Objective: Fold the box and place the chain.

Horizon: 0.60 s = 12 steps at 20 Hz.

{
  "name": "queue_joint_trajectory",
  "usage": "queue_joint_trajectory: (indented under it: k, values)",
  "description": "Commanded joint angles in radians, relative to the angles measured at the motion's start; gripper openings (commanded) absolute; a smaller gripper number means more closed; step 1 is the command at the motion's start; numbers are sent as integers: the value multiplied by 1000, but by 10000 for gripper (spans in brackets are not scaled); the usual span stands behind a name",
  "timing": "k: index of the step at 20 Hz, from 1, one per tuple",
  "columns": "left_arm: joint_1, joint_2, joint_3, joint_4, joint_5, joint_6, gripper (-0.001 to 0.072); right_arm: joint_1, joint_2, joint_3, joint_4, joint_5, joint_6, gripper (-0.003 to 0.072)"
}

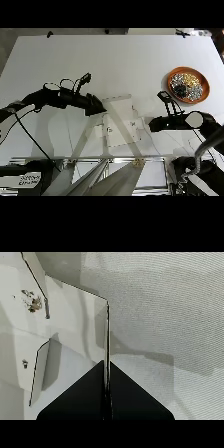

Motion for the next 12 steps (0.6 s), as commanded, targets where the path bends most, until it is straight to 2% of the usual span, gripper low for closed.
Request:
queue_joint_trajectory:
  k: [1, 3, 4, 5, 10, 12]
  values:
    - [3, -36, 72, 137, -26, -167, 353, 0, -1, 0, -1, 13, 0, 16]
    - [3, -101, 124, 144, -109, -222, 364, 0, -1, 0, -1, 19, 1, 16]
    - [3, -132, 145, 138, -147, -241, 417, 0, -1, 0, -1, 19, 1, 16]
    - [-1, -164, 166, 134, -180, -259, 417, 0, -1, 0, -1, 19, 0, 16]
    - [-58, -232, 183, 43, -182, -212, 418, 0, -1, 0, -1, 19, 0, 16]
    - [-90, -234, 183, 58, -179, -212, 417, 0, -1, 0, -1, 19, 0, 16]
